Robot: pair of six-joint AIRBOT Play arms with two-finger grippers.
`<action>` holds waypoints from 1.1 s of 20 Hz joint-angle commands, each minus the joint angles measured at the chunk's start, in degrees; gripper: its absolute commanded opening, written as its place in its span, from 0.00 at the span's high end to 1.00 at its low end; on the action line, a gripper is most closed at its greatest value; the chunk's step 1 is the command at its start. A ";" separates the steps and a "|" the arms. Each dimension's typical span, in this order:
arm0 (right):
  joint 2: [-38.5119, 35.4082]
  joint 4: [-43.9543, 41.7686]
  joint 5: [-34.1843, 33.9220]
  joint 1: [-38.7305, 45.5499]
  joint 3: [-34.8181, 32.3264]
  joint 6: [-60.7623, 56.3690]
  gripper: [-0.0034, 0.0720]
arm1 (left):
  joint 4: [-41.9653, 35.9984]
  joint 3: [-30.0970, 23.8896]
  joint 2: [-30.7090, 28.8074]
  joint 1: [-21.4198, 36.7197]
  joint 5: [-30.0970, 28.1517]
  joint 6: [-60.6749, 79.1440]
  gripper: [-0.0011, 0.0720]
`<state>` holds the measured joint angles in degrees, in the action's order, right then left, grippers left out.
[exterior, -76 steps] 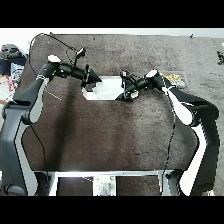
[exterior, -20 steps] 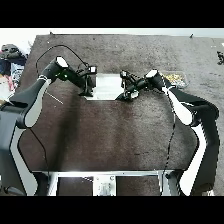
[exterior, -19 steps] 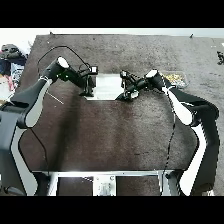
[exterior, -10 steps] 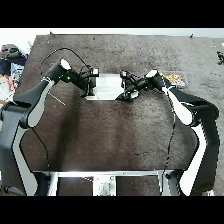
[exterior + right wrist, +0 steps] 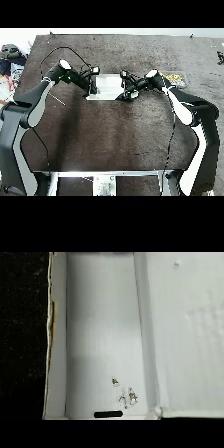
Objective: Fold the box and place the chain.
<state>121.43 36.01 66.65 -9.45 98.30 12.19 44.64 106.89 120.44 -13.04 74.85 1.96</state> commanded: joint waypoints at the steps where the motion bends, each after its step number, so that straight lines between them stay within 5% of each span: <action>1: 0.02 -0.02 0.00 0.00 0.00 0.00 0.32 | -4.59 0.00 0.76 -0.02 0.59 0.04 0.84; 3: 0.02 0.00 0.00 0.00 0.00 0.00 0.32 | -4.68 0.00 0.76 -0.02 0.59 0.02 0.84; 5: 0.02 -0.02 0.00 0.00 0.00 0.00 0.32 | -4.70 0.00 0.74 -0.02 0.68 0.02 0.59; 6: 0.02 -0.02 0.00 0.00 0.00 0.00 0.32 | -4.66 0.00 0.76 -0.02 0.76 0.02 0.56; 10: 0.02 -0.02 0.00 0.00 0.00 0.00 0.32 | -4.55 0.00 0.76 -0.02 1.64 -0.02 0.55; 11: 0.02 -0.02 0.00 0.00 0.00 0.00 0.32 | -4.52 0.00 0.76 -0.02 1.53 -0.02 0.43; 12: 0.02 -0.02 0.00 0.00 0.00 0.00 0.32 | -4.52 0.00 0.76 -0.02 0.61 -0.96 0.14; 13: 0.02 -0.02 0.00 0.00 0.00 0.00 0.32 | -4.50 0.00 0.74 -0.02 -0.72 -2.69 0.06; 17: 0.02 -0.02 0.00 0.00 0.00 0.00 0.32 | -4.20 0.00 0.74 0.00 -0.76 -3.56 0.10; 18: 0.02 -0.02 0.00 0.00 0.00 0.00 0.32 | -3.30 0.00 0.74 0.13 -0.55 -3.56 0.19; 20: 0.02 -0.02 0.00 0.00 0.00 0.00 0.32 | -2.43 0.00 0.74 1.16 1.57 -3.48 0.77; 22: 0.02 -0.02 0.00 0.00 0.00 0.00 0.32 | -3.17 0.15 0.74 2.51 4.39 -3.48 0.96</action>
<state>121.43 36.05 66.65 -9.45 98.30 12.19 41.41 106.94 121.19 -11.79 76.14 -1.37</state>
